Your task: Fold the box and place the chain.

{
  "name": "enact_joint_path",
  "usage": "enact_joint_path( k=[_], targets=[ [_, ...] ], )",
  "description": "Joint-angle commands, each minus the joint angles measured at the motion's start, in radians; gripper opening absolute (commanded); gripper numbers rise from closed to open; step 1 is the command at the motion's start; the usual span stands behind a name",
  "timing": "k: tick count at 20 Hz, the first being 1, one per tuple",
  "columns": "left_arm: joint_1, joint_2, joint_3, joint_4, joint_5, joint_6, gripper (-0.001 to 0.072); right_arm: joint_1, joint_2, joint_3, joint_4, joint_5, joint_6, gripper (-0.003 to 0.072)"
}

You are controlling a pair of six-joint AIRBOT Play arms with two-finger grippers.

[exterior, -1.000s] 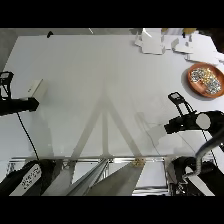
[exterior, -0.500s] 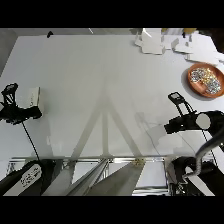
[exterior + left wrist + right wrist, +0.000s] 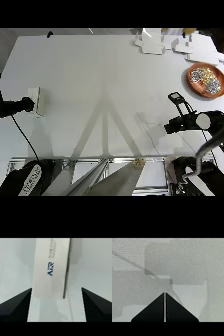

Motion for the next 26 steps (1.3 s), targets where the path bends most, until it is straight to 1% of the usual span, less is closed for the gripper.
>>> enact_joint_path(
  k=[1,3,6,13,21,26],
  targets=[
    [-0.08,0.135,0.0,-0.002,-0.036,-0.015,0.069,-0.001,-0.001,0.0,0.0,0.0,0.0,0.0012],
    [-0.117,0.179,0.0,0.0,-0.089,-0.051,0.069,-0.001,-0.001,0.0,0.0,0.0,0.0,0.0012],
    [-0.156,0.201,0.0,0.0,-0.137,-0.056,0.069,-0.001,-0.001,0.0,0.0,0.0,0.0,0.0012],
    [-0.208,0.201,0.0,0.003,-0.135,-0.055,0.069,-0.001,-0.001,0.0,0.0,0.0,0.0,0.0012],
    [-0.208,0.199,0.0,0.004,-0.112,-0.055,0.069,-0.001,-0.001,0.0,0.0,0.0,0.0,0.0012],
    [-0.208,0.175,0.0,0.004,-0.105,-0.055,0.069,-0.001,-0.001,0.0,0.0,0.0,0.0,0.0012]
  ],
)
